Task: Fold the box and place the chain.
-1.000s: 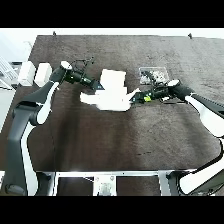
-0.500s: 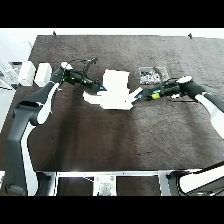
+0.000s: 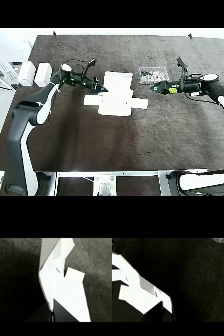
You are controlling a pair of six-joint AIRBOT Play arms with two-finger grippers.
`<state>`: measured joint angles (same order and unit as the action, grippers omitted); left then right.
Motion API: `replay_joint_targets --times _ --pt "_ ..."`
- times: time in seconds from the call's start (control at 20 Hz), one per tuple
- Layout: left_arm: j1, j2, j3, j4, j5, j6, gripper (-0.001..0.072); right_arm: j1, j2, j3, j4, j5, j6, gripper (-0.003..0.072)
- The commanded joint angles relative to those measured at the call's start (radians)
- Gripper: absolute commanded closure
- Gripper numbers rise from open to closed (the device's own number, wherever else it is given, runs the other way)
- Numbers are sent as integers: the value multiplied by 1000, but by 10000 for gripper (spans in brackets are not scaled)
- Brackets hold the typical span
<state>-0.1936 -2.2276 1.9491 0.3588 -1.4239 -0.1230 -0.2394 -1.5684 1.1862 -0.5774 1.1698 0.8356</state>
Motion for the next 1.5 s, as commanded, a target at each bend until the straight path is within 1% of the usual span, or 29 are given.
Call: replay_joint_targets --times 0.0,0.15,0.25,0.65,0.95,1.35,1.45 --pt "-1 38 -121 -47 85 151 694 -4 6 -34 2 -10 -25 533" --pt "-1 92 -262 -101 189 295 694 -4 6 -55 43 -11 -72 534" --pt "-1 118 -301 -128 243 376 694 -4 6 -64 83 -11 -106 534" --pt "-2 113 -318 -118 234 430 693 -3 6 -67 97 -10 -127 534" --pt "-5 110 -318 -71 214 447 693 26 6 -69 117 -9 -142 533" --pt "-5 90 -318 -94 225 498 688 53 12 -80 118 -1 -205 534" --pt "-5 90 -318 -100 230 497 688 53 50 -102 142 6 -261 535"
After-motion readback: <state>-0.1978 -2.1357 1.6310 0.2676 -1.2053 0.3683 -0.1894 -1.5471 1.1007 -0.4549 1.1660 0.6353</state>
